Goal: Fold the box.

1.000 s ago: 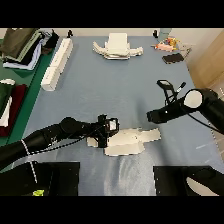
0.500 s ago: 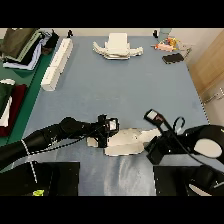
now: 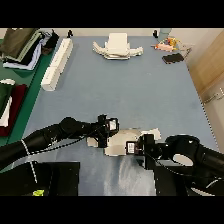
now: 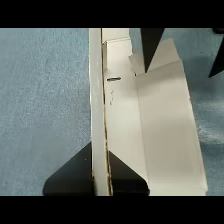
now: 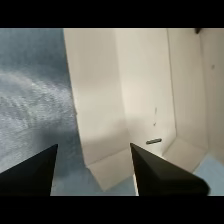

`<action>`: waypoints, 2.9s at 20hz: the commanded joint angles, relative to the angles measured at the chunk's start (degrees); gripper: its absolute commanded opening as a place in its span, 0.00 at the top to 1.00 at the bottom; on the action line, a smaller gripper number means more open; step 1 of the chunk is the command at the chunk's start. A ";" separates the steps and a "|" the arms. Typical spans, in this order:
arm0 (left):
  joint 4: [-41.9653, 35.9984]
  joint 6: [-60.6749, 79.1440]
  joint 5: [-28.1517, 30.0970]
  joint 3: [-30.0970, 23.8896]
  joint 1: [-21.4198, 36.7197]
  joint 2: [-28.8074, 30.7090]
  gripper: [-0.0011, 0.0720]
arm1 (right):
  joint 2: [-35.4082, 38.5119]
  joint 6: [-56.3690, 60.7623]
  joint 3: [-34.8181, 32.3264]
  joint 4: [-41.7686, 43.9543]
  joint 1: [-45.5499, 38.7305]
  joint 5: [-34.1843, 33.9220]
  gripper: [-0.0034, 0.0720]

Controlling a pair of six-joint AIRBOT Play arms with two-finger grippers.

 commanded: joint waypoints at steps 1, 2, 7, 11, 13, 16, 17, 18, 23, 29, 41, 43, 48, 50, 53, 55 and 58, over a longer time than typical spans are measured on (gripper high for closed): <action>0.02 0.00 0.02 0.07 -0.02 0.04 0.97 | -3.45 11.78 -0.44 -11.04 0.52 -8.15 0.11; 0.02 0.00 0.04 0.07 -0.02 0.04 0.97 | -3.28 17.00 -0.44 -15.41 0.52 -7.82 0.11; 0.02 0.00 0.02 0.04 -0.02 0.04 0.96 | 2.69 26.10 0.81 -20.63 0.50 -3.32 0.11; 0.02 0.00 0.02 0.07 -0.02 0.04 0.96 | 6.10 29.14 0.81 -20.70 0.35 -1.11 0.01; 0.02 0.00 0.00 0.04 -0.02 0.04 0.96 | 5.92 28.81 0.81 -20.72 0.33 -1.81 0.01; 0.02 0.00 0.02 0.07 -0.02 0.04 0.96 | 4.55 25.11 0.81 -20.15 0.33 -3.23 0.01; 0.02 0.00 -0.02 0.07 -0.02 0.04 0.97 | 4.26 23.67 0.81 -19.91 0.20 -3.63 0.01; 0.02 0.00 0.02 0.07 -0.02 0.04 0.96 | 4.31 21.88 0.79 -18.73 -0.31 -3.45 0.01; 0.02 0.00 0.02 0.07 -0.02 0.04 0.97 | 4.24 -6.10 0.90 1.42 -12.46 -5.05 0.01; 0.02 0.00 0.04 0.07 -0.02 0.04 0.96 | -5.38 -41.81 4.11 29.31 -30.25 2.43 0.01; 0.02 0.00 0.02 0.07 -0.02 0.04 0.97 | -18.60 -45.53 9.60 30.91 -31.30 9.25 0.01; 0.02 0.00 0.02 0.07 -0.02 0.04 0.97 | -18.58 -44.94 7.72 31.98 -31.30 9.44 0.01; 0.02 0.00 0.02 0.07 -0.02 0.04 0.96 | -18.47 -44.52 6.12 33.16 -31.28 9.42 0.01; 0.02 0.00 0.02 0.07 -0.02 0.04 0.97 | -18.47 -44.52 6.12 33.48 -31.28 9.42 0.01; 0.02 0.00 0.02 0.07 -0.02 0.04 0.96 | -18.47 -44.54 6.12 33.59 -31.28 9.29 0.01; 0.02 0.00 0.04 0.07 -0.02 0.04 0.96 | -18.40 -44.44 6.12 33.59 -31.28 9.33 0.01; 0.02 0.00 0.04 0.07 -0.02 0.04 0.97 | -17.03 -43.87 6.29 33.46 -31.30 9.40 0.01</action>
